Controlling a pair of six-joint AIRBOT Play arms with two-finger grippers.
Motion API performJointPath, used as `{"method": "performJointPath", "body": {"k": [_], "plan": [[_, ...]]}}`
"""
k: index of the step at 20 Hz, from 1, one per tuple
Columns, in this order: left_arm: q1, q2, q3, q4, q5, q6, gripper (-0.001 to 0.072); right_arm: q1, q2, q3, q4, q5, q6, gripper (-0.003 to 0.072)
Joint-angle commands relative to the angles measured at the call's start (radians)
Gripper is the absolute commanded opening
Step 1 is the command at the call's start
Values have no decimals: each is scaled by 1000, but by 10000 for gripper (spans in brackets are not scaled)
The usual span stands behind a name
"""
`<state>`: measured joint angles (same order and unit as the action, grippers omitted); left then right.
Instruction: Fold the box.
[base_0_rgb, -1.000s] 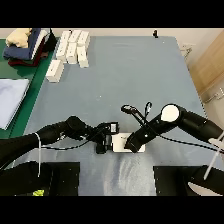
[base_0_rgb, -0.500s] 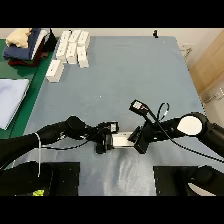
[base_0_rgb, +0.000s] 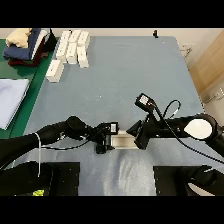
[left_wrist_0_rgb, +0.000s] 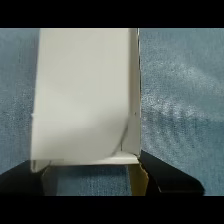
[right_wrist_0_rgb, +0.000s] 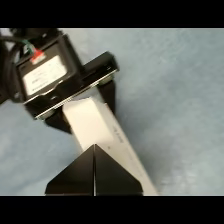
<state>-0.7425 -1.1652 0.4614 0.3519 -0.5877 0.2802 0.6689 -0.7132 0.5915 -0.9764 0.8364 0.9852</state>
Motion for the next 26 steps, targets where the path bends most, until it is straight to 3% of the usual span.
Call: {"method": "performJointPath", "body": {"k": [1, 4, 11, 22, 26], "plan": [[0, 0, 1, 0, 1, -1, 406, 0, -49, -1, -117, -111, -6, 1], [0, 0, 1, 0, 1, -1, 405, 6, -111, -1, -83, -48, -14, 1], [0, 0, 1, 0, 2, -1, 405, 101, -85, -10, -74, 82, -29, 1], [0, 0, 1, 0, 2, -1, 405, 125, -83, -86, -92, -47, -262, 2], [0, 0, 1, 0, 2, -1, 405, 145, -40, -131, -90, -169, -408, 3]]}}
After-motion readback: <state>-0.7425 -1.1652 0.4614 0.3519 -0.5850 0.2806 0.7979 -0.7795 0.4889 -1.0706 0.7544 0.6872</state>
